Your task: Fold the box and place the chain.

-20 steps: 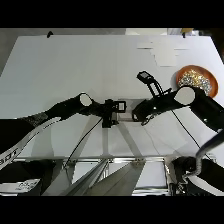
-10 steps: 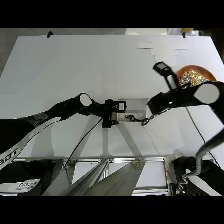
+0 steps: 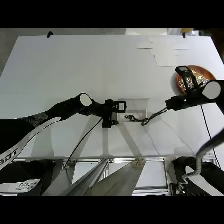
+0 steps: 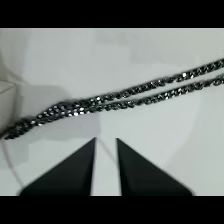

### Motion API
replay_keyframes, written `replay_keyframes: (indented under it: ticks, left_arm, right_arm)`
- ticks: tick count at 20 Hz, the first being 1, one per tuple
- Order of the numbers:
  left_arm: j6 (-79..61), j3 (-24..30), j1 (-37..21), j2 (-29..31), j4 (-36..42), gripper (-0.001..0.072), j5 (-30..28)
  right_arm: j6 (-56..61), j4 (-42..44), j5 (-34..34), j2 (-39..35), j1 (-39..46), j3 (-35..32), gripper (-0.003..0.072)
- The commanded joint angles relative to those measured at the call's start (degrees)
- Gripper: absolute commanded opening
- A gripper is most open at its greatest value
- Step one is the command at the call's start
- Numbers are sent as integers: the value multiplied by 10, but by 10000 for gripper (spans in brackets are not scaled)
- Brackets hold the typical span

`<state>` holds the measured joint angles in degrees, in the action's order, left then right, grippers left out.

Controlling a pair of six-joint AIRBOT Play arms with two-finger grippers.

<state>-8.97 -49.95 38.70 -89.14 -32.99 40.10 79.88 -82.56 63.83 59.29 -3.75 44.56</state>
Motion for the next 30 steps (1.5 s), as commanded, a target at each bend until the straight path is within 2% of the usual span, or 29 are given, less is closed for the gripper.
replay_keyframes:
  ticks: [1, 5, 16, 18, 25, 30]
  left_arm:
    - [0, 0, 0, 0, 0, 62, 0]
    - [0, 0, 0, 0, 0, 62, 0]
    - [0, 0, 0, 0, 0, 62, 0]
    - [0, 0, 0, 0, 0, 62, 0]
    - [0, 0, 0, 0, 0, 62, 0]
    - [0, 0, 0, 0, 0, 62, 0]
  right_arm:
    - [14, -12, -20, 48, 6, -11, 270]
    - [14, -12, -61, 83, 6, -11, 269]
    - [13, -12, -108, 150, -8, -11, 234]
    - [13, -12, -110, 152, -8, -11, 199]
    - [25, -12, -107, 156, -8, -24, 179]
    - [26, -12, -72, 153, -8, -24, 154]
